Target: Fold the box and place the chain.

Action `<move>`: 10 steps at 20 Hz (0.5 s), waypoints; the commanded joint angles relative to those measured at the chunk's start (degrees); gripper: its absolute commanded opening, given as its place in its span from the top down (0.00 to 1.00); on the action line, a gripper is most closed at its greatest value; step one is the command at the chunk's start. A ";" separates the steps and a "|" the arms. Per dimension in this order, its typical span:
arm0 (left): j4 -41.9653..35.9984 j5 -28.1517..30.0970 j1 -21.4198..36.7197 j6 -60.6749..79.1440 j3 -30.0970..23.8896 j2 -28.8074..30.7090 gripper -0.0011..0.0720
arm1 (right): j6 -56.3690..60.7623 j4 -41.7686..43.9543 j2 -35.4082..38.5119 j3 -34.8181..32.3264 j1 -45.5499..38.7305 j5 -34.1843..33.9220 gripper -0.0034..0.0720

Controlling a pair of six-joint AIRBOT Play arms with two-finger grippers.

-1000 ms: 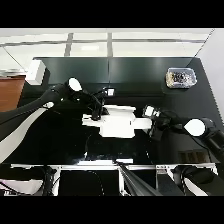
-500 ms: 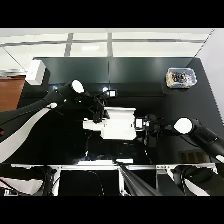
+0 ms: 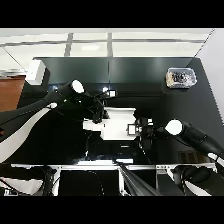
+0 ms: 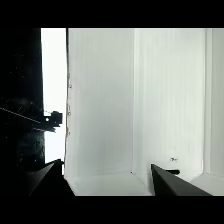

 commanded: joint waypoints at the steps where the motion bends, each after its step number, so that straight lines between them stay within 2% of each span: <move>1: -0.39 -0.04 -0.02 0.00 0.02 -0.04 0.95 | 0.72 2.62 -1.53 -0.02 2.01 -6.62 0.03; 2: -0.66 -0.04 -0.02 0.00 0.02 -0.04 0.95 | 1.40 2.73 -1.53 0.33 1.62 -8.00 0.03; 10: -3.02 0.09 0.11 -1.09 -0.09 0.44 0.96 | 2.21 0.52 -1.51 7.34 -4.76 -1.46 0.03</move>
